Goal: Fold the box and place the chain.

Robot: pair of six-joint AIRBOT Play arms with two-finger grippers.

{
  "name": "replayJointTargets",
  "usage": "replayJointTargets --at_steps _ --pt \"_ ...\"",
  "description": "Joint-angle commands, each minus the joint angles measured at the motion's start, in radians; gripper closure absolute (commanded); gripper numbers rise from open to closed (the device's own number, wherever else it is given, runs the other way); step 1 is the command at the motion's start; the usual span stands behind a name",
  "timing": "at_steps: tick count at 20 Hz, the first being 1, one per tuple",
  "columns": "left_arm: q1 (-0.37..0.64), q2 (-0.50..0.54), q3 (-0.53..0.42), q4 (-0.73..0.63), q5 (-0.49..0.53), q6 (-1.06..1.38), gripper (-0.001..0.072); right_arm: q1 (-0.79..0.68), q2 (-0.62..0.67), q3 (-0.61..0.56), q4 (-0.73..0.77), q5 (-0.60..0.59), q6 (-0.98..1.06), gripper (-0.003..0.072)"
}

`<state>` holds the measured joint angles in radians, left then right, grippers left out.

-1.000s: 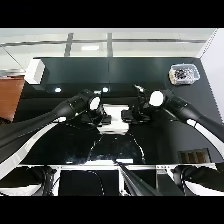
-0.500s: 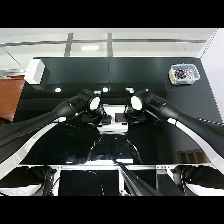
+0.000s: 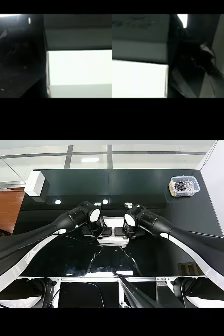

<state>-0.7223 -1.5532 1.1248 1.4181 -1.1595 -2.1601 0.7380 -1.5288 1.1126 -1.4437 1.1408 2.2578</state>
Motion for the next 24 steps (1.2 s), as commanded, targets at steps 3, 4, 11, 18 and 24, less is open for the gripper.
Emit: replayJointTargets --at_steps 3,4,11,18,24 --pt "0.000 -0.001 0.000 0.005 -0.001 0.006 0.0682 0.006 -0.002 0.001 -0.009 0.004 0.014 0.0668" --pt "0.000 -0.001 0.000 0.005 -0.002 0.006 0.0682 0.006 -0.002 0.001 -0.009 0.001 0.014 0.0666" --pt "0.000 -0.001 0.000 0.005 -0.004 0.006 0.0682 0.006 -0.002 0.001 -0.007 0.001 0.016 0.0670" --pt "0.000 -0.001 0.000 0.005 -0.004 0.006 0.0682 0.006 0.007 0.039 -0.016 0.004 0.011 0.0410" --pt "0.000 -0.001 0.000 0.006 -0.004 0.006 0.0682 -0.002 0.174 0.095 -0.099 0.147 -0.125 0.0411"
